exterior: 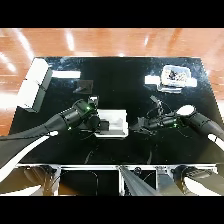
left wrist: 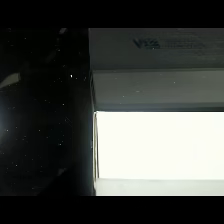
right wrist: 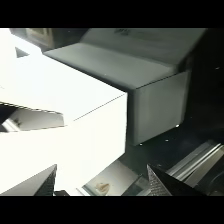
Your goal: Fold the box and place the chain.
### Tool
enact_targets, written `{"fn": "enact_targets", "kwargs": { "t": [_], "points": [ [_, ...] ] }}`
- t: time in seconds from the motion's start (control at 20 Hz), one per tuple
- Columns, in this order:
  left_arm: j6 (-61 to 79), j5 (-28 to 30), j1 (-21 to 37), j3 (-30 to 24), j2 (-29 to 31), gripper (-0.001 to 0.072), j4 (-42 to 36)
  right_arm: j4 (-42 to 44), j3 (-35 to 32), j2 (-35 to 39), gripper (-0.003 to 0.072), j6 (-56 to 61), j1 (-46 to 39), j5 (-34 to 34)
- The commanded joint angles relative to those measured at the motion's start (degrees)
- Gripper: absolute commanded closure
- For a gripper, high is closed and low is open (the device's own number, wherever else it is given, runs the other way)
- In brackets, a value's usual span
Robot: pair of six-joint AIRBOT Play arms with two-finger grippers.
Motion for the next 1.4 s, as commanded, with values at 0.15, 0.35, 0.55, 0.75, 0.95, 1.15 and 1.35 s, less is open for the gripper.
{"fn": "enact_targets", "kwargs": {
  "t": [0.15,0.35,0.55,0.75,0.95,1.15,1.35],
  "points": [
    [0.00,0.02,-0.04,0.00,-0.04,0.0690,0.00,-0.44,3.10,-0.04,0.0021,6.05,7.37,-3.93],
    [0.00,0.00,-0.02,0.00,-0.04,0.0690,0.02,-15.67,8.20,-0.04,0.0021,23.61,16.59,-11.15],
    [0.00,0.00,-0.04,0.00,-0.04,0.0690,0.04,-41.59,14.69,-0.04,0.0023,47.17,26.29,-11.21],
    [0.00,-0.02,-0.04,0.00,-0.04,0.0690,0.07,-53.46,18.05,-0.46,0.0197,59.14,31.93,-9.11],
    [0.00,-0.02,-0.04,0.00,-0.04,0.0690,0.04,-54.31,21.57,-4.26,0.0298,60.17,34.80,-5.99],
    [0.02,0.04,-0.04,0.00,-0.04,0.0690,0.02,-54.38,24.98,-7.54,0.0332,60.24,35.93,-4.24],
    [0.00,0.02,-0.04,0.00,-0.04,0.0690,0.07,-55.15,26.62,-8.59,0.0428,60.98,36.15,-2.75]
  ]
}}
